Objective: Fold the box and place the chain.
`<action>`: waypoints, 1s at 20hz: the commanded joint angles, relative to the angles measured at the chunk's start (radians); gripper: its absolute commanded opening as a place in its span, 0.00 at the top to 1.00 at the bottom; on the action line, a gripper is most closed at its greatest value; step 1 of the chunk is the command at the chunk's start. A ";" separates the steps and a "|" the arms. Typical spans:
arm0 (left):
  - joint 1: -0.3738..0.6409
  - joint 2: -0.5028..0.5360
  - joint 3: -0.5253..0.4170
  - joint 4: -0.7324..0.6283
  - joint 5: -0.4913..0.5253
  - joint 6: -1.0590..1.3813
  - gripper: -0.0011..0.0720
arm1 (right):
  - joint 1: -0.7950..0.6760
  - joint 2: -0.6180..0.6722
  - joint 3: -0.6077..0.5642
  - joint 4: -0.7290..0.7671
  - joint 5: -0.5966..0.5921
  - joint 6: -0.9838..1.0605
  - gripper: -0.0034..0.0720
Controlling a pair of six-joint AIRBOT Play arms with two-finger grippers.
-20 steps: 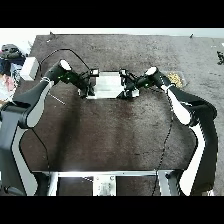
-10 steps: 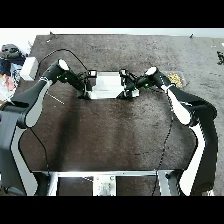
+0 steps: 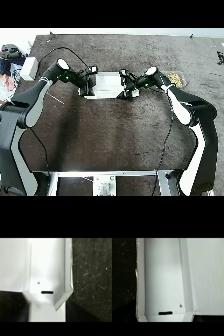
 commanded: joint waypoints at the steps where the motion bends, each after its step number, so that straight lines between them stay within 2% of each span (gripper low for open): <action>1: 0.000 -0.003 0.000 -0.019 -0.002 0.001 0.51 | 0.001 0.000 0.001 0.000 0.000 0.000 0.33; 13: -0.009 -0.005 0.000 -0.015 0.039 0.002 0.51 | 0.001 0.000 0.000 0.000 0.001 0.000 0.33; 14: -0.015 -0.005 0.000 -0.015 0.043 0.003 0.73 | 0.001 0.000 0.001 0.000 0.001 0.000 0.33; 15: -0.023 -0.005 0.000 -0.015 0.042 0.025 0.76 | 0.001 0.000 0.000 0.000 0.000 0.000 0.33; 20: -0.038 -0.005 0.000 -0.025 0.049 0.035 0.76 | 0.001 0.000 0.001 0.000 0.000 0.000 0.33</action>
